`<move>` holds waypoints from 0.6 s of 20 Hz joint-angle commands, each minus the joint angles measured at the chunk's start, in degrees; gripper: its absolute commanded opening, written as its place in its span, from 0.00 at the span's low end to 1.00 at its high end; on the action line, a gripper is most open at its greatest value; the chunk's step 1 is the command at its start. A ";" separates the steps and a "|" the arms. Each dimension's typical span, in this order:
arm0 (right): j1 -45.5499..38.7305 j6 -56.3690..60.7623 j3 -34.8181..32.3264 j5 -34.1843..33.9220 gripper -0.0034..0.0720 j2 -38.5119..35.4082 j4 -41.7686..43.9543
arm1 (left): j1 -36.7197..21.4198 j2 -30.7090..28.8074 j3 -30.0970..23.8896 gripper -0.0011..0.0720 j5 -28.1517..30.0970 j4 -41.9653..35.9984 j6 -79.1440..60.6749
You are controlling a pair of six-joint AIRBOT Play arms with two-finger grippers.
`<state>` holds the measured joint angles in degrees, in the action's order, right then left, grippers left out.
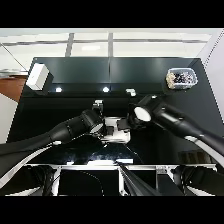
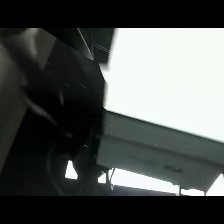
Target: Fold the box and place the chain.
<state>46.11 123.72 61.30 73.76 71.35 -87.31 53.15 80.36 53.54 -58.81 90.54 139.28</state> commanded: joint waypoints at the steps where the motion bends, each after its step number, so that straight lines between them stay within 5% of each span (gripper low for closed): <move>1: -2.36 -6.67 1.95 7.96 0.64 -7.61 -4.24 | 0.00 -0.02 0.00 0.05 -0.24 0.02 0.04; 6: -14.05 -8.92 1.88 8.61 0.64 -14.62 -24.98 | 0.00 -0.02 0.00 0.05 -0.20 0.02 0.04; 9: -27.34 -10.99 0.37 -6.54 0.64 -14.16 -29.53 | 0.00 -0.02 0.00 0.05 -0.20 0.02 0.04; 10: -32.44 -12.33 0.28 -11.21 0.70 -12.68 -29.33 | 0.00 -0.02 0.00 0.05 -0.17 -0.31 0.04; 11: -36.87 -13.14 0.39 -15.06 0.99 -10.71 -28.22 | 0.00 -0.02 0.00 0.05 -0.13 -0.79 0.04; 12: -41.29 -14.47 1.36 -18.47 1.00 -7.74 -24.92 | 0.00 -0.02 0.00 0.05 0.13 -0.81 0.04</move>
